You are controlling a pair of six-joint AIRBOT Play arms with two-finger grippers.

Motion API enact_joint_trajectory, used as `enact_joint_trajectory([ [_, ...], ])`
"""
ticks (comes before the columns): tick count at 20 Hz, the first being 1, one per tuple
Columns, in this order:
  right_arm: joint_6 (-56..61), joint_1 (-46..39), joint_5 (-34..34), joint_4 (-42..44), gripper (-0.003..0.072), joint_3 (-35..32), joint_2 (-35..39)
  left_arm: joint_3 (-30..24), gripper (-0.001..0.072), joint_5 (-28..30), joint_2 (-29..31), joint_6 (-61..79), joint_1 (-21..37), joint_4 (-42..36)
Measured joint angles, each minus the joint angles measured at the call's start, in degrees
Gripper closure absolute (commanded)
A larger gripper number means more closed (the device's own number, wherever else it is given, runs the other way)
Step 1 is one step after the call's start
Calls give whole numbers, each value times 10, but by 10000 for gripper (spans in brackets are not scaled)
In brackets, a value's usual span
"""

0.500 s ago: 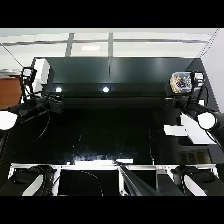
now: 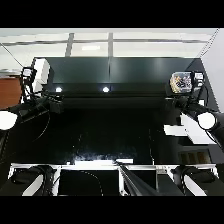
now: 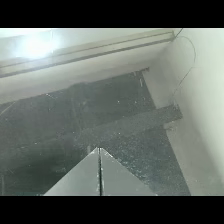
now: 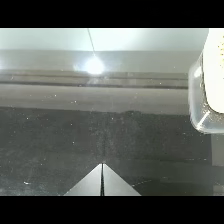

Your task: Fold the box and place the chain.

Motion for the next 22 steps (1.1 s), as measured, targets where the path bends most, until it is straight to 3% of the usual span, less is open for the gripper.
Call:
enact_joint_trajectory([
  [7, 0, 0, -6, 6, 673, 0, 0, 0, 682, 7, 0, -2, 0, -30],
  [10, 1, 1, -12, 12, 673, 0, 0, -1, 681, 59, -6, -2, -1, -85],
  [11, 1, 1, -14, 16, 672, 0, 0, -1, 630, 80, -11, -2, -1, -106],
  [12, 1, 2, -14, 24, 654, 0, 0, -1, 282, 101, -17, -2, -1, -125],
  [13, 2, 2, -14, 38, 331, 0, 0, -1, -1, 116, -26, -2, -1, -139],
  [14, 2, 2, -12, 49, -34, 0, 0, -1, -6, 125, -34, 0, -3, -148],
  [18, 23, -23, 21, 47, -34, 18, -2, 10, -5, 124, -62, 15, -12, -158],
  [22, 136, -174, 106, -86, -34, 118, -28, 35, -1, 80, -70, 24, -14, -119],
])
